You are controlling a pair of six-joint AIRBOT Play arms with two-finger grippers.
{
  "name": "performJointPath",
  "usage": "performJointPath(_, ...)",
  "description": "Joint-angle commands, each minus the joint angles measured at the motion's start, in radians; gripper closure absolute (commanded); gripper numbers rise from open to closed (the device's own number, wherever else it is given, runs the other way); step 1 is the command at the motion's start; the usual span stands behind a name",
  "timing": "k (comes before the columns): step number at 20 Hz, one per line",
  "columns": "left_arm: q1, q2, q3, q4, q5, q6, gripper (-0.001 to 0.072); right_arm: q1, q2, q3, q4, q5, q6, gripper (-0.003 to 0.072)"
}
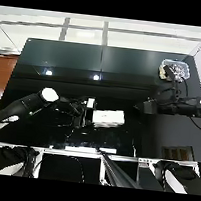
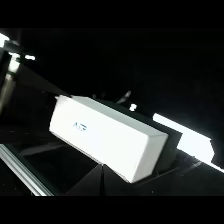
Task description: Fold the box and place the chain.
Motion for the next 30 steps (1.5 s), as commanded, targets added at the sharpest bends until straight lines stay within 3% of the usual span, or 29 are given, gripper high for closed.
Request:
performJointPath(1, -0.037, 0.033, 0.065, 0.018, -0.064, -0.083, -0.0003, -0.057, 0.028, 0.003, -0.063, 0.079, 0.025, 0.0672)
performJointPath(4, -0.1, -0.055, 0.177, 0.022, 0.018, -0.211, -0.0001, -0.057, 0.028, 0.003, -0.063, 0.051, 0.025, 0.0672)
performJointPath(10, -0.154, -0.292, 0.405, 0.121, -0.015, -0.589, -0.0001, -0.057, 0.028, 0.003, -0.063, 0.041, 0.024, 0.0672)
performJointPath(19, -0.201, -0.307, 0.43, 0.216, -0.1, -0.64, -0.0002, -0.057, 0.028, 0.003, -0.079, 0.025, 0.016, 0.0672)
performJointPath(30, -0.295, -0.308, 0.477, 0.593, -0.118, -0.888, 0.0015, -0.057, 0.028, 0.003, -0.082, 0.019, 0.016, 0.0672)
